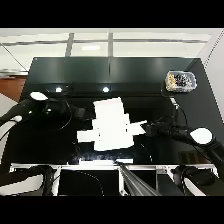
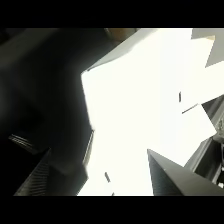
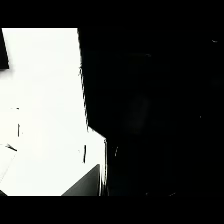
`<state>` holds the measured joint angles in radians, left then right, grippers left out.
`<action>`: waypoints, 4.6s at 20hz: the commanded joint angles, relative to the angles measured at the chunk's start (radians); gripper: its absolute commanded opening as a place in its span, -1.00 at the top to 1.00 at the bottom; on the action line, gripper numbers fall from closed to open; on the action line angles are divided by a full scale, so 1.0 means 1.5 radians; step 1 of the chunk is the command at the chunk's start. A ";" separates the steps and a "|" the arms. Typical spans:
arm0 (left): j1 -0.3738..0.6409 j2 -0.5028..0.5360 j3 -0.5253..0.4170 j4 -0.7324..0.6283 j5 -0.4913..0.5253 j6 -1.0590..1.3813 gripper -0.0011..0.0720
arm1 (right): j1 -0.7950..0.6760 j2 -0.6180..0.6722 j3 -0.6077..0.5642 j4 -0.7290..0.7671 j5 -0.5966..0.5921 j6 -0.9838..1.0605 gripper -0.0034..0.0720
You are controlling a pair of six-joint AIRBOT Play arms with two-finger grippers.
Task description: Fold the box and place the chain.
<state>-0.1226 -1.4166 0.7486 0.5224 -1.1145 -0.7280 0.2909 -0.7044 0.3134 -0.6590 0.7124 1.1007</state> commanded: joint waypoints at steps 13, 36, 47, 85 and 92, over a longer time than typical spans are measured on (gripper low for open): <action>-0.059 -0.174 0.078 -0.011 -0.193 0.181 -0.67 | 0.002 0.001 -0.001 -0.002 0.004 0.001 0.78; -0.093 -0.141 0.131 0.061 -0.202 0.196 0.89 | -0.056 0.001 0.044 -0.093 0.099 0.003 -0.94; -0.185 0.038 0.131 0.216 0.077 0.427 0.88 | -0.199 -0.002 0.245 -0.366 0.134 -0.139 -0.94; -0.221 -0.036 0.095 0.157 0.093 0.451 0.89 | 0.137 -0.194 0.093 -0.209 0.060 -0.598 -0.94; -0.221 -0.036 0.095 0.157 0.093 0.451 0.89 | 0.216 -0.195 0.093 -0.198 0.010 -0.599 -0.94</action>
<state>-0.4545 -1.4700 0.8917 0.7578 -0.9760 -0.0521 0.5701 -0.9962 0.4534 -0.9607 0.7544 0.2047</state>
